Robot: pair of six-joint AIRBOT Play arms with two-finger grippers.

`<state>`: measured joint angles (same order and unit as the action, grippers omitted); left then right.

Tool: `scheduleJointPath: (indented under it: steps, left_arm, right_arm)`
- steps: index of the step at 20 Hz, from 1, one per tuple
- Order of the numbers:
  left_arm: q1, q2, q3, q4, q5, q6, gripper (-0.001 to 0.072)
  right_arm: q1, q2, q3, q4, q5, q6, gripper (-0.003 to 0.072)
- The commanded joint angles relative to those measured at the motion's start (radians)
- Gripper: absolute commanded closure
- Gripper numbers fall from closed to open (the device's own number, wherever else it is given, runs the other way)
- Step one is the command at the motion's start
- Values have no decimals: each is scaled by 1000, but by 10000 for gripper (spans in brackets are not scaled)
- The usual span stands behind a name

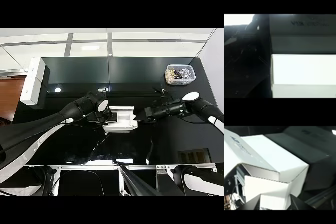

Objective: Fold the box and place the chain.

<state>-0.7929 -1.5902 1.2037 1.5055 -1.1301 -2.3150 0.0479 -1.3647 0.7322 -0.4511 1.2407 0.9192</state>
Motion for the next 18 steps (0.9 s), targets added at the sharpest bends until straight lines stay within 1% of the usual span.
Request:
scheduleJointPath:
  steps: [1, 5, 9, 11, 16, 18]
  left_arm:
    - [0, 0, 0, 0, 1, 0, 685]
    - [0, 0, 0, 0, 1, 0, 685]
    - [0, 0, 0, 0, 1, 0, 685]
    - [0, 0, 0, 0, 1, 0, 685]
    - [0, 0, 0, 0, 1, 0, 685]
    - [0, 0, 0, 0, 1, 0, 685]
  right_arm:
    - [66, 0, 29, -16, -48, 61, 284]
    - [164, 0, 116, -181, -124, 223, 284]
    - [254, -1, 182, -345, -161, 378, 284]
    - [303, -1, 198, -457, -184, 488, 285]
    - [423, -3, 202, -658, -245, 702, 284]
    - [475, -8, 207, -729, -267, 744, 285]
